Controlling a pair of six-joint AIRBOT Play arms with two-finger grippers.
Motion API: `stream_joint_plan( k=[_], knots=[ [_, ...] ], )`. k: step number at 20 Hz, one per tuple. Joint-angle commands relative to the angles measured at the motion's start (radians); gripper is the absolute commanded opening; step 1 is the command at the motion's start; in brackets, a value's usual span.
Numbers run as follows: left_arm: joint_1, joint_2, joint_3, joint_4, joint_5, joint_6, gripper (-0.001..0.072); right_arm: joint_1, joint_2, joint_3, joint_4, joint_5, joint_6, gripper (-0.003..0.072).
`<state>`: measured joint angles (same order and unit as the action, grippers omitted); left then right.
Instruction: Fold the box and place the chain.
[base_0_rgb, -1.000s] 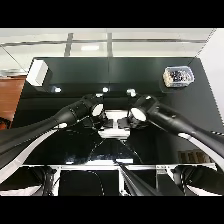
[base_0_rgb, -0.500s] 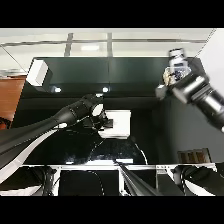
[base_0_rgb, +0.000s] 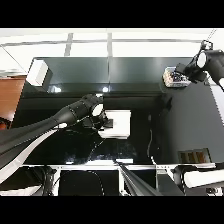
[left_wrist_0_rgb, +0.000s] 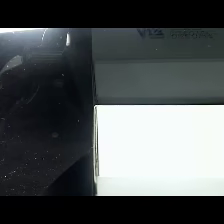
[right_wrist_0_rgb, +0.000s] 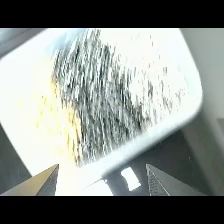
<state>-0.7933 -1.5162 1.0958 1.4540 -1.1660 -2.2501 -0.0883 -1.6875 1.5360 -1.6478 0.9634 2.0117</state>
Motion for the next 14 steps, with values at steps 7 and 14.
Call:
stream_joint_plan(
  k=[7,14],
  knots=[
    [0.001,0.0,0.001,0.0,-0.003,0.0,0.0026,-0.055,-0.341,0.319,0.111,0.055,-0.073,0.0476],
    [0.001,0.0,0.001,0.0,-0.003,0.0,0.0025,-0.079,-0.283,0.407,0.106,0.266,-0.157,0.0013]
  ],
)
